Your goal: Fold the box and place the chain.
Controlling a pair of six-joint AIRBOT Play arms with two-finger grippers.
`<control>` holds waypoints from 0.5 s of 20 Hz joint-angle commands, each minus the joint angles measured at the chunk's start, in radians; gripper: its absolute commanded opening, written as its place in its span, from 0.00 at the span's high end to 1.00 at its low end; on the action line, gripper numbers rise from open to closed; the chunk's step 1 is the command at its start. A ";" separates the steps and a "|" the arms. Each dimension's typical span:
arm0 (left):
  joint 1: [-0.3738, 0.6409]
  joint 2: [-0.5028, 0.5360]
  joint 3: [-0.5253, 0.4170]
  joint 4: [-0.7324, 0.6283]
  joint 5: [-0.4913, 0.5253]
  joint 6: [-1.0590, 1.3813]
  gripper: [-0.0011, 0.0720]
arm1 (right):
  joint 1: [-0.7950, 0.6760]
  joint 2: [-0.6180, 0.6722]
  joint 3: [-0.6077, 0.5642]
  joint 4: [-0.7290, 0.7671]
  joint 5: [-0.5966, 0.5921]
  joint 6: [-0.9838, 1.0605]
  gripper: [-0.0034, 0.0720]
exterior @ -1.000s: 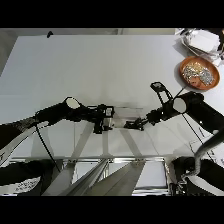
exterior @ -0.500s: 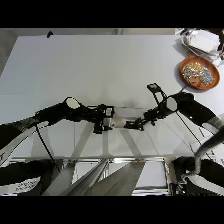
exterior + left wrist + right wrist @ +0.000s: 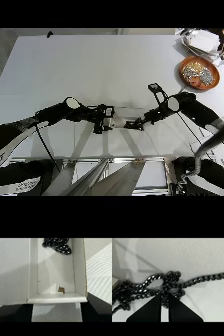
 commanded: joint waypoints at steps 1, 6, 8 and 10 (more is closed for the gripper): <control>0.000 0.000 0.001 0.000 0.000 0.000 0.56 | 0.000 0.128 0.002 -0.003 0.050 0.000 0.94; 0.000 0.000 0.001 0.000 0.000 0.000 0.56 | 0.000 0.419 0.002 -0.003 0.067 -0.008 0.94; 0.000 0.000 0.001 0.000 0.000 0.000 0.56 | 0.000 0.536 0.002 -0.002 0.064 -0.012 0.94; 0.000 0.000 0.001 0.000 0.000 0.000 0.56 | 0.000 0.642 0.002 0.005 0.053 -0.012 0.94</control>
